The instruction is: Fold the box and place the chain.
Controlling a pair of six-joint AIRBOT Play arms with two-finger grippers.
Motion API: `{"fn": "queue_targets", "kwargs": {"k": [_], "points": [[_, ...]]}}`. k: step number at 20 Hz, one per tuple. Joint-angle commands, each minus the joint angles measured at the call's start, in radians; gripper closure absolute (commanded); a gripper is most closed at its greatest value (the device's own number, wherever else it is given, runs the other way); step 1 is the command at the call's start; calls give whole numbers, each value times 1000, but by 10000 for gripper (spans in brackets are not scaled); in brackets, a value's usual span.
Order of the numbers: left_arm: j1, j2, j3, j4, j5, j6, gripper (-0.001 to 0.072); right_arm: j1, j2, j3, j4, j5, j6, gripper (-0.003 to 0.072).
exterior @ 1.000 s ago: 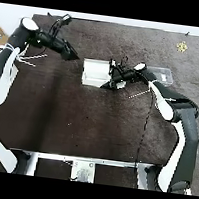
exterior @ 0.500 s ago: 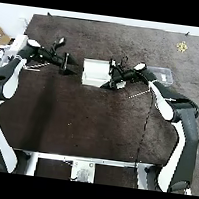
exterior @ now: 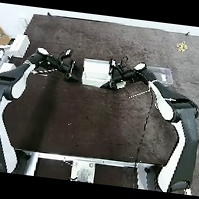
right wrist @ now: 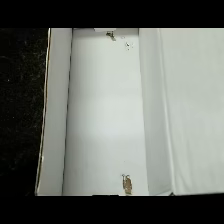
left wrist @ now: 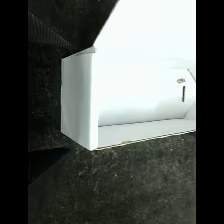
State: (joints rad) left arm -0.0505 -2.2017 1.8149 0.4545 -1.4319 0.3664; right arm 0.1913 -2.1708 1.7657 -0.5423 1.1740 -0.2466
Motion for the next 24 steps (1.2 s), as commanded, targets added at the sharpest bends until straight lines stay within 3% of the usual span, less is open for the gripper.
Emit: {"fn": "queue_targets", "kwargs": {"k": [1, 14, 24], "points": [[-5, -14, 0, -3, -8, 9, -5, 1, -1, 0, 0, 0, 0, 363], [-29, -40, 0, -7, 11, 36, -4, 1, -1, 0, 0, 0, 0, 363], [24, -38, 1, -40, -32, 35, -4, 1, -1, 0, 0, 0, 0, 363]]}}
